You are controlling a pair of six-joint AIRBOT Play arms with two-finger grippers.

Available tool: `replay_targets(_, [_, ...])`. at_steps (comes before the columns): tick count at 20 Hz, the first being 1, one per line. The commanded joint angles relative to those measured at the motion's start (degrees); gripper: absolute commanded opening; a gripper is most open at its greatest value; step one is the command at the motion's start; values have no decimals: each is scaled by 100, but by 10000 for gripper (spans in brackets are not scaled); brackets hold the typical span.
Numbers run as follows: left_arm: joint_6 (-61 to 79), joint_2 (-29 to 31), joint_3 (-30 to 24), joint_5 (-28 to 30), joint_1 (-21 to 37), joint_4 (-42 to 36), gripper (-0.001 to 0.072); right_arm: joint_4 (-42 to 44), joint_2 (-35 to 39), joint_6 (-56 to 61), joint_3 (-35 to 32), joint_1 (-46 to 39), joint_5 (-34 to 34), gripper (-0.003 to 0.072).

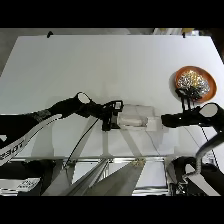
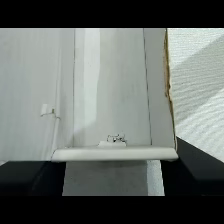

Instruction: Fold the box and place the chain.

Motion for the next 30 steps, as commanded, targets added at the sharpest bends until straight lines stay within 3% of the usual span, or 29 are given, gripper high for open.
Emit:
replay_targets(1, [2, 4, 7, 2, 4, 2, 273, 393, -323, -136, -289, -17, -221, 18])
replay_targets(18, [2, 4, 4, 2, 4, 4, 273, 37, -275, -282, -337, -17, -321, 18])
replay_targets(21, [2, 4, 4, 2, 4, 4, 273, 501, -275, -389, -337, -17, -323, 18])
replay_targets(26, [2, 4, 4, 4, 4, 4, 273, 2140, -127, -1220, -337, -17, 2, 20])
replay_targets(30, [2, 4, 4, 0, 4, 4, 273, 2129, 72, -1217, -337, -17, 313, 123])
